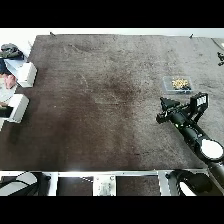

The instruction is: Fold the box and place the chain.

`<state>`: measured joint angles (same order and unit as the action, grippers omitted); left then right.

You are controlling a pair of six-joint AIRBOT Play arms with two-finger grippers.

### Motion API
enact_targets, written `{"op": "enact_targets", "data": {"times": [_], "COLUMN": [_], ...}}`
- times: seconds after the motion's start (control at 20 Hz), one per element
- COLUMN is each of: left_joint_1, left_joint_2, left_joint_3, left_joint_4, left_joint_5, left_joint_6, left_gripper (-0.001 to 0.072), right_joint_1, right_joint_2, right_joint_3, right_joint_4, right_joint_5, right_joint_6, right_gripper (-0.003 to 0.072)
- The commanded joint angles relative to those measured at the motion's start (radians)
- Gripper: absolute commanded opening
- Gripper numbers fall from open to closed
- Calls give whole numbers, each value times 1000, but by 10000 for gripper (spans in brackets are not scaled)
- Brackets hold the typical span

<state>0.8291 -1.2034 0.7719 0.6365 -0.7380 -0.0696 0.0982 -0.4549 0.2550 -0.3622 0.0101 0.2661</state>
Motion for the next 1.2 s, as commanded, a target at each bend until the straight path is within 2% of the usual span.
{"op": "enact_targets", "data": {"times": [0.0,0.1,0.15,0.25,0.3,0.4,0.45,0.6,0.7,1.0,1.15], "left_joint_1": [1,0,1,-2,-19,-105,-166,-342,-414,-600,-674], "left_joint_2": [107,162,176,190,194,217,244,362,448,780,906], "left_joint_3": [51,80,97,141,159,186,193,191,160,-135,-275], "left_joint_4": [-80,-238,-321,-454,-509,-558,-559,-558,-558,-554,-522], "left_joint_5": [-96,-159,-215,-387,-424,-361,-282,51,191,503,579], "left_joint_6": [-35,-19,3,113,155,156,156,152,150,158,158], "left_gripper": [715,713,621,70,12,9,7,6,6,6,6], "right_joint_1": [0,0,0,0,0,0,0,0,0,0,0], "right_joint_2": [1,1,1,1,1,1,1,1,1,1,1], "right_joint_3": [0,0,0,0,0,0,0,0,0,0,0], "right_joint_4": [0,0,0,0,0,0,0,0,0,0,0], "right_joint_5": [0,0,0,0,0,0,0,0,0,0,0], "right_joint_6": [0,0,0,0,0,0,0,0,0,0,0], "right_gripper": [-13,-13,-13,-13,-13,-13,-13,-13,-13,-13,-13]}}
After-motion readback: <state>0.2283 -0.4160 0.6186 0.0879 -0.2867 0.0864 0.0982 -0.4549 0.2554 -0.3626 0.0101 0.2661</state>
